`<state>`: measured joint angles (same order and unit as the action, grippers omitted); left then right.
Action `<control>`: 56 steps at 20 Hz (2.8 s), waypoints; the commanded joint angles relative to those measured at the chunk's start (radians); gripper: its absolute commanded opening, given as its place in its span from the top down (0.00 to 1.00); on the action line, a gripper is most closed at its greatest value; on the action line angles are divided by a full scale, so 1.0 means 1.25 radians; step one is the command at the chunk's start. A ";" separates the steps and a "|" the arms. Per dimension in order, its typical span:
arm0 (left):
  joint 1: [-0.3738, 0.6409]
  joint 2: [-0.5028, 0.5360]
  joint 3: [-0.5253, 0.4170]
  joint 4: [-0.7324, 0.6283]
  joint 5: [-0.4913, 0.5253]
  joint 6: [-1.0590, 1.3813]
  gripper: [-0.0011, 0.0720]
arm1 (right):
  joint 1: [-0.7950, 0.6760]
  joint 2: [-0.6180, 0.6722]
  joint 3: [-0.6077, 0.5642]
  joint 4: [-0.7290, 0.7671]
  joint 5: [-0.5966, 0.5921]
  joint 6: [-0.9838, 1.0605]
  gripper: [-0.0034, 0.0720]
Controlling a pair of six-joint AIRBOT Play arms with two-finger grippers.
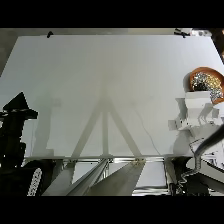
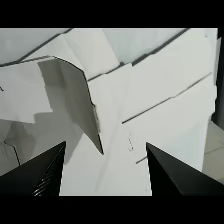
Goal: Fold the box and place the chain.
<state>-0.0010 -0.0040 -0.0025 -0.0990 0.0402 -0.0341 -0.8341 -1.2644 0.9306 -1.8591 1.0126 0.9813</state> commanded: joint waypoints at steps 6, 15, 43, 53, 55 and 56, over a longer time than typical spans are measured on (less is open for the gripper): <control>0.000 0.000 0.000 0.000 0.000 0.000 0.97 | -0.001 -0.095 0.001 0.077 -0.046 -0.073 0.44; 0.000 0.000 0.000 0.000 0.000 0.000 0.97 | 0.088 -0.024 0.001 0.363 0.082 -0.247 0.94; -0.001 0.000 0.002 0.128 -0.435 -0.113 0.86 | 0.561 0.090 -0.067 0.710 0.153 -0.198 0.94; -0.001 -0.446 0.208 0.375 -0.724 -0.613 0.44 | 0.561 0.090 -0.067 0.716 0.130 -0.196 0.94; -0.005 -0.623 0.295 0.331 -0.799 -0.561 0.36 | 0.561 0.090 -0.067 0.716 0.121 -0.196 0.94; -0.018 -0.720 0.340 0.295 -0.835 -0.535 0.23 | 0.561 0.090 -0.067 0.716 0.119 -0.196 0.94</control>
<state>-0.0082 -0.6270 0.2855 0.3283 -0.8425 -0.7483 -0.1337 -1.1522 0.8474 -0.9646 1.1767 0.7361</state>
